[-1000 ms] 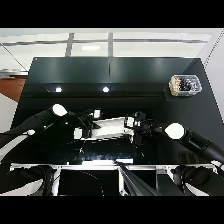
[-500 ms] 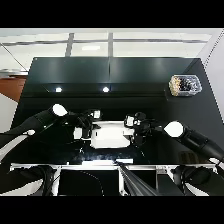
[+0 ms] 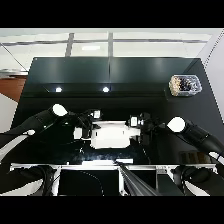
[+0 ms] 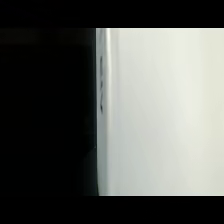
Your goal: Fold the box and place the chain.
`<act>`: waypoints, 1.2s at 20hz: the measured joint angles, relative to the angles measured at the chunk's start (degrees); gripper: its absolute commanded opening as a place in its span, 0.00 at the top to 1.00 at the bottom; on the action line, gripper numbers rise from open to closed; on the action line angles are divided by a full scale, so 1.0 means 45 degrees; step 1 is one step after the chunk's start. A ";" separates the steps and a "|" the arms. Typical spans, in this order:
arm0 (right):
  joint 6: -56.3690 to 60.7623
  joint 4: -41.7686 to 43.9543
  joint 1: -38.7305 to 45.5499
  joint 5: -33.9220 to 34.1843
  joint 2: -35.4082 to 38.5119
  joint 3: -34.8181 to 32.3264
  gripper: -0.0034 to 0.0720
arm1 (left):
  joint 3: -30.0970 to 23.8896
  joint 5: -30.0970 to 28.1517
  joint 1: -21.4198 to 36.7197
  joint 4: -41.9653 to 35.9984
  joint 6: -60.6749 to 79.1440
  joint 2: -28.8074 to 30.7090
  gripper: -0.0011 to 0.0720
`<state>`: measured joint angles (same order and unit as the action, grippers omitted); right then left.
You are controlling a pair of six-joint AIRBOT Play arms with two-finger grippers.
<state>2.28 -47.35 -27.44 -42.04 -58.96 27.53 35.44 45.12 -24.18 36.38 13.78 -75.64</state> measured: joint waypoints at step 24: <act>0.0641 0.2297 -0.1991 0.2375 0.0379 -0.0340 0.02 | -0.0005 -0.0005 0.0000 0.0000 -0.0019 0.0000 0.95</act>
<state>5.17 -37.01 -36.40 -31.35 -57.25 26.00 35.42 45.10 -24.18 36.38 13.69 -75.64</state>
